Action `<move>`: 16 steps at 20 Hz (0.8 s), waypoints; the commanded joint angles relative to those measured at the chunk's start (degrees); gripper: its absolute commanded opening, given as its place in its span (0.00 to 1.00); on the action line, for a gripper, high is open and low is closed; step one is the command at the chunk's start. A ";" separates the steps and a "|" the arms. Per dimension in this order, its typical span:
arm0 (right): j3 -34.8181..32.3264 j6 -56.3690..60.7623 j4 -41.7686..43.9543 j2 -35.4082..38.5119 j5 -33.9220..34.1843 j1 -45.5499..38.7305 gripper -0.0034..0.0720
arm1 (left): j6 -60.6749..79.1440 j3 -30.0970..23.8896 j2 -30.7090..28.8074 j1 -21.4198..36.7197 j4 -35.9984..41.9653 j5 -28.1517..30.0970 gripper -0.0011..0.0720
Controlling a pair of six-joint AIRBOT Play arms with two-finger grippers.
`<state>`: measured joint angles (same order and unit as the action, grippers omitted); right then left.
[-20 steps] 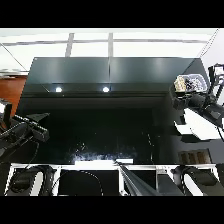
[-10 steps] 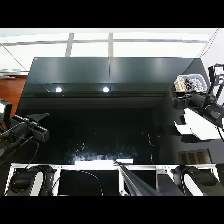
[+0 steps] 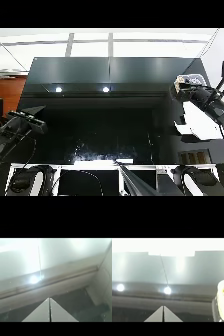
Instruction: Fold the box and place the chain.
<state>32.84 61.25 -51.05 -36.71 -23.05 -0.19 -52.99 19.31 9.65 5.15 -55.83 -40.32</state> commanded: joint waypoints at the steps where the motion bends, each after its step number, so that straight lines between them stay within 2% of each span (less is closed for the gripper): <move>1: -0.02 0.02 3.98 0.02 3.32 0.07 0.07 | 0.02 -0.81 3.61 -0.04 6.32 6.43 0.11; 2: -0.02 0.02 4.37 0.02 4.26 0.07 0.07 | 0.13 -0.81 6.45 -0.13 10.10 7.21 0.49; 3: -0.02 0.00 4.20 -0.07 4.74 0.07 0.07 | 0.28 -0.76 9.64 -0.44 13.05 8.81 0.91; 4: -0.02 0.02 3.61 -0.46 5.18 -0.07 0.10 | 0.31 -0.59 13.00 -1.07 14.40 10.93 0.99; 5: -0.02 0.07 3.48 -1.36 4.81 -0.46 0.58 | 0.66 0.07 16.04 -1.60 14.14 12.46 0.99; 6: -0.02 0.02 3.37 -2.73 2.93 -1.09 1.00 | 1.40 1.20 19.10 -1.81 14.12 13.60 0.99; 8: 0.00 0.55 1.07 -5.77 -4.22 -2.47 1.00 | 3.72 4.07 24.00 -1.84 14.10 13.60 0.99; 9: 0.11 6.69 -4.98 -8.13 -6.71 -4.07 1.00 | 5.53 5.77 26.36 -1.84 13.97 12.87 0.99; 10: 1.51 14.88 -15.91 -10.88 -9.31 -6.88 1.00 | 6.29 7.19 28.50 -1.86 13.66 12.83 0.99; 11: 5.29 23.67 -28.22 -14.34 -14.38 -11.34 1.00 | 6.32 8.63 30.86 -1.86 13.64 12.81 0.99; 13: 14.51 28.35 -41.13 -20.57 -22.49 -20.70 1.00 | 6.12 11.13 34.97 -2.10 13.07 12.28 0.99; 16: 26.08 28.37 -45.86 -27.91 -27.36 -35.85 1.00 | 4.83 12.96 37.94 -3.89 13.46 11.82 0.99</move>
